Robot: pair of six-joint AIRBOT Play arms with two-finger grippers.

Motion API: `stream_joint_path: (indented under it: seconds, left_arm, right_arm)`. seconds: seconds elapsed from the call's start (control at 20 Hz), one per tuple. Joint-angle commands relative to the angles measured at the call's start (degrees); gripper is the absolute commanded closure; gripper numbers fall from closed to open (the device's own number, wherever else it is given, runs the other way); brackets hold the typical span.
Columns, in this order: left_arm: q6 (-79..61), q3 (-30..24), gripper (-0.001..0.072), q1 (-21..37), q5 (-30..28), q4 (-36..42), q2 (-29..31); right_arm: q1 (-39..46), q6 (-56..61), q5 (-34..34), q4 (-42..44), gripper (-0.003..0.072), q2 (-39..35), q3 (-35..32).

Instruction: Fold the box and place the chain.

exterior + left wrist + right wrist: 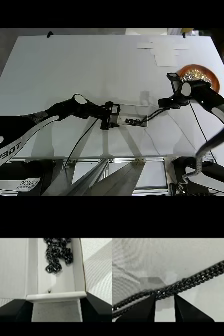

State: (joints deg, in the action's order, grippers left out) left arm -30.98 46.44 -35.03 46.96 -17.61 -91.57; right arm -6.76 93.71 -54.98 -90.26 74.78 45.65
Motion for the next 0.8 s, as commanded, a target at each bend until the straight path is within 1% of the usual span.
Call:
stream_joint_path:
  seconds: [0.0, 0.35, 0.4, 0.45, 0.6, 0.75]
  left_arm:
    - [0.0, 0.0, 0.0621, 0.0, 0.0, 0.0, 0.0]
    - [0.0, 0.0, 0.0621, 0.0, 0.0, 0.0, 0.0]
    - [0.0, 0.0, 0.0621, 0.0, 0.0, 0.0, 0.0]
    - [0.0, 0.0, 0.0621, 0.0, 0.0, 0.0, 0.0]
    - [0.0, 0.0, 0.0621, 0.0, 0.0, 0.0, 0.0]
    - [0.0, 0.0, 0.0621, -0.1, 0.0, 0.0, 0.0]
  right_arm:
    - [-0.3, 1.1, 0.5, -0.4, 0.0462, 1.0, -0.2]
    - [-0.3, 1.4, 1.3, -0.4, 0.0471, 3.6, -0.5]
    - [-0.3, 1.4, 1.3, -0.4, 0.0558, 3.7, -0.5]
    - [-0.3, 0.9, 1.2, -0.6, 0.067, 3.6, -0.5]
    - [-0.3, -0.8, 0.3, -1.1, 0.0668, 1.7, -0.5]
    - [-0.3, -1.0, -0.4, -1.2, 0.0668, -2.5, -0.5]
